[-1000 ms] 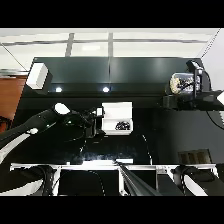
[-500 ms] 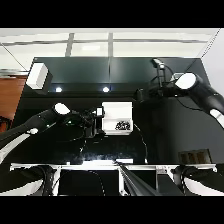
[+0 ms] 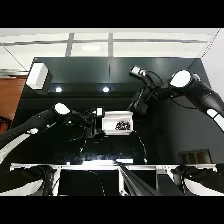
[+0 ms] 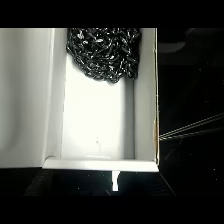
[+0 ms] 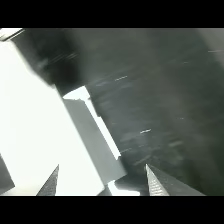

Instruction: Fold the box and place the chain.

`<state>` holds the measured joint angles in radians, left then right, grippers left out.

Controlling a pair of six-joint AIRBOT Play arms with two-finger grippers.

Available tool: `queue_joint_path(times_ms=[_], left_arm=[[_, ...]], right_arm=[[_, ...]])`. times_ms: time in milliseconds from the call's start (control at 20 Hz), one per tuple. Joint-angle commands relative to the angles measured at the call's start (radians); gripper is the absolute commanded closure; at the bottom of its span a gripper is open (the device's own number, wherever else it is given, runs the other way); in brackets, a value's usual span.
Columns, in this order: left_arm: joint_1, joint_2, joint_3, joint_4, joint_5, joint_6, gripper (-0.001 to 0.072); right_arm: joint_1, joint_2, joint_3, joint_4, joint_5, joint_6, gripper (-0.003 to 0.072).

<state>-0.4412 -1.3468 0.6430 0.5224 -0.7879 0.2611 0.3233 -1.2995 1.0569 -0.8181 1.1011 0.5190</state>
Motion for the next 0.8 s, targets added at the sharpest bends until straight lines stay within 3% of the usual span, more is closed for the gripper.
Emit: queue_joint_path(times_ms=[0, 100, 750], left_arm=[[-0.001, -0.001, 0.001, 0.000, -0.001, 0.000, 0.0207], [-0.001, 0.000, 0.001, 0.000, 0.000, 0.000, 0.0207], [-0.001, -0.001, 0.001, 0.000, -0.001, 0.000, 0.0207]], right_arm=[[0.021, 0.013, -0.044, 0.039, 0.058, -0.072, 0.0045], [0.037, 0.013, -0.079, 0.112, 0.031, -0.129, 0.0044], [0.084, 0.012, -0.124, 0.055, 0.012, -0.213, 0.0045]])
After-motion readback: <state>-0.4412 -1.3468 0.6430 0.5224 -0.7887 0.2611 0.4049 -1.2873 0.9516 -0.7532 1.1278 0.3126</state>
